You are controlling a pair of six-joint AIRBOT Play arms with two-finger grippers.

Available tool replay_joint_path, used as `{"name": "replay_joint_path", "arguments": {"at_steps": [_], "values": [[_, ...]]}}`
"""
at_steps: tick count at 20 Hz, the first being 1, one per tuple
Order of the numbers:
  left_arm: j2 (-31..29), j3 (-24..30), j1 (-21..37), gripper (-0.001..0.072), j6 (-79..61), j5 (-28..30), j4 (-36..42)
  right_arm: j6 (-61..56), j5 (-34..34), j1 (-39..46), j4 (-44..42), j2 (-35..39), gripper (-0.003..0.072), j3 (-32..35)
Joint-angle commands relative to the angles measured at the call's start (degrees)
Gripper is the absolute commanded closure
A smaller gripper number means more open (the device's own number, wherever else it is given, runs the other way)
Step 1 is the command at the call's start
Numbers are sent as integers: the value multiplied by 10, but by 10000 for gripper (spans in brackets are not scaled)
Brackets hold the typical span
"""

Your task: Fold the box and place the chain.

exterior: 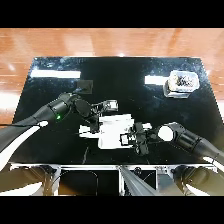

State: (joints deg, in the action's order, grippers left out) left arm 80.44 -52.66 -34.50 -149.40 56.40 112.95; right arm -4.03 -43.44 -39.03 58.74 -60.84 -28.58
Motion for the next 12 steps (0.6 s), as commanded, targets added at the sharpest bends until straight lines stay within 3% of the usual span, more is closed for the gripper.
{"name": "replay_joint_path", "arguments": {"at_steps": [1,5,12], "values": [[0,0,0,693,1,2,0,0,-9,0,3,0,-16,0],[0,0,0,693,1,2,0,0,-7,0,11,0,-17,9],[1,0,0,692,1,2,0,0,54,0,-17,0,-16,22]]}}
